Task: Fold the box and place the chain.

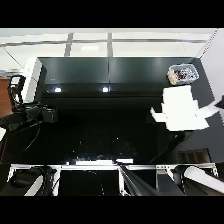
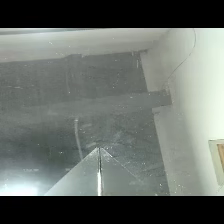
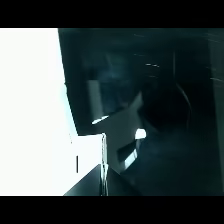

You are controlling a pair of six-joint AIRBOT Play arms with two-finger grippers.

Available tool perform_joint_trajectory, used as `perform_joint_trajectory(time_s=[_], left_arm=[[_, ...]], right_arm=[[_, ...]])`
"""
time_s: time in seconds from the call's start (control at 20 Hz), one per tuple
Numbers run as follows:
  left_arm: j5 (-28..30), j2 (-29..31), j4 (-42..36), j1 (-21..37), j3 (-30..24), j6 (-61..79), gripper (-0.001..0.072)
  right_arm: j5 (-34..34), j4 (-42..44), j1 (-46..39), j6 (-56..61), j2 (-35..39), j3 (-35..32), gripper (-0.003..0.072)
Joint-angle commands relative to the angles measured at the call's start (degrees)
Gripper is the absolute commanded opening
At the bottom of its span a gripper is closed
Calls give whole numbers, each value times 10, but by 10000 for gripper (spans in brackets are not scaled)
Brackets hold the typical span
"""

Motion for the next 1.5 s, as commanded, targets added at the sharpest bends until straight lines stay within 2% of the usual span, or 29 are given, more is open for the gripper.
perform_joint_trajectory(time_s=[0.0,0.1,0.2,0.35,0.45,0.65,0.75,0.85,0.9,0.95,1.05,1.15,1.45], left_arm=[[0,0,0,0,0,0,26],[0,0,0,0,0,0,26],[0,0,0,0,0,0,26],[8,0,-19,-1,-4,0,26],[34,-8,-55,-3,-15,0,26],[75,-90,-121,-14,-24,2,27],[90,-151,-174,-15,-17,4,27],[81,-223,-209,-15,11,7,49],[73,-259,-223,-15,33,21,351],[57,-294,-255,-14,57,45,700],[0,-361,-304,-12,110,112,703],[-31,-421,-359,-12,147,163,703],[-50,-550,-567,-12,155,341,700]], right_arm=[[-40,88,62,5,118,-100,19],[-62,121,106,32,177,-172,19],[-104,194,148,35,236,-254,19],[-224,357,239,35,320,-384,19],[-305,396,328,35,343,-442,19],[-456,407,501,44,341,-489,19],[-495,406,554,45,341,-492,19],[-509,406,580,45,340,-492,19],[-509,405,587,45,337,-492,19],[-506,402,591,45,337,-492,19],[-505,397,594,45,337,-492,20],[-500,387,594,45,337,-492,20],[-493,363,594,45,337,-492,20]])
